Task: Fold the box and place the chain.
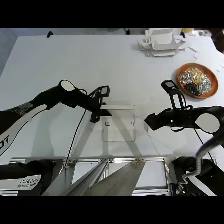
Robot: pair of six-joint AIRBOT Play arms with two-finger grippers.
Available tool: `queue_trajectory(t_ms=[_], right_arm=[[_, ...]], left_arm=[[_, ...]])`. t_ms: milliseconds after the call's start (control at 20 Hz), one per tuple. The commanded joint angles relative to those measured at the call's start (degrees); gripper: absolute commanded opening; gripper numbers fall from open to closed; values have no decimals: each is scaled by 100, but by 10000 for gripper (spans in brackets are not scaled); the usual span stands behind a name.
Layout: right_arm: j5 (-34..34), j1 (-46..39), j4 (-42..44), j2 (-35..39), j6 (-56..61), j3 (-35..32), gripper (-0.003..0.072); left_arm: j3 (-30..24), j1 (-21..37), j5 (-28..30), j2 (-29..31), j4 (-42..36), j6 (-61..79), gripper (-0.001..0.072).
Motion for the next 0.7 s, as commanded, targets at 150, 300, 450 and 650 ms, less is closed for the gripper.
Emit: queue_trajectory(t_ms=[150,300,450,650], right_arm=[[-20,2,-584,4,-149,48,590],[-22,2,-584,4,-149,46,590],[-98,2,-584,2,-205,31,590],[-151,2,-601,2,-306,31,590]], left_arm=[[4,-820,1405,63,173,-55,6],[4,-898,1655,83,173,-286,6],[4,-892,1657,83,175,-284,7],[2,-914,1650,76,439,-284,7]])
